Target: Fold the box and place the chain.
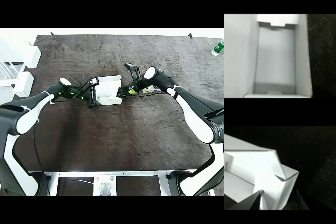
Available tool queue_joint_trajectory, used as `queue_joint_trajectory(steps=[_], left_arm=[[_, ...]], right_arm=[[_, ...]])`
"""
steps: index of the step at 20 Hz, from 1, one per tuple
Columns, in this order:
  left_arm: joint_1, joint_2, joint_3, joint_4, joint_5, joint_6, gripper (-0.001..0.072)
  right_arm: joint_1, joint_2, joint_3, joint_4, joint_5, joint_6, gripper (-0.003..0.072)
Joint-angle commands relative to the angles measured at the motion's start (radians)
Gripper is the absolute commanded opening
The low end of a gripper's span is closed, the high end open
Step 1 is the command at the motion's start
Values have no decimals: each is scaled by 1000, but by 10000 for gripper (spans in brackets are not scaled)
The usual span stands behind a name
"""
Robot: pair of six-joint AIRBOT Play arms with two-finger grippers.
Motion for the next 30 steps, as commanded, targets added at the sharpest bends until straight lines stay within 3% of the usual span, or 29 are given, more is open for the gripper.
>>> queue_joint_trajectory(steps=[1,8,12,21,25,30], left_arm=[[0,1,0,-1,-1,0,465],[0,1,0,-2,-2,0,465],[0,1,0,-2,-2,-3,465],[0,1,0,-3,0,-21,466],[0,1,0,-3,0,-21,465],[0,1,0,-3,0,-21,465]], right_arm=[[25,-9,11,-112,1,106,522],[93,-18,81,-293,2,277,515],[131,-21,117,-470,94,454,491],[177,-155,307,-513,211,558,491],[173,-163,315,-521,225,589,491],[165,-163,315,-544,226,615,381]])
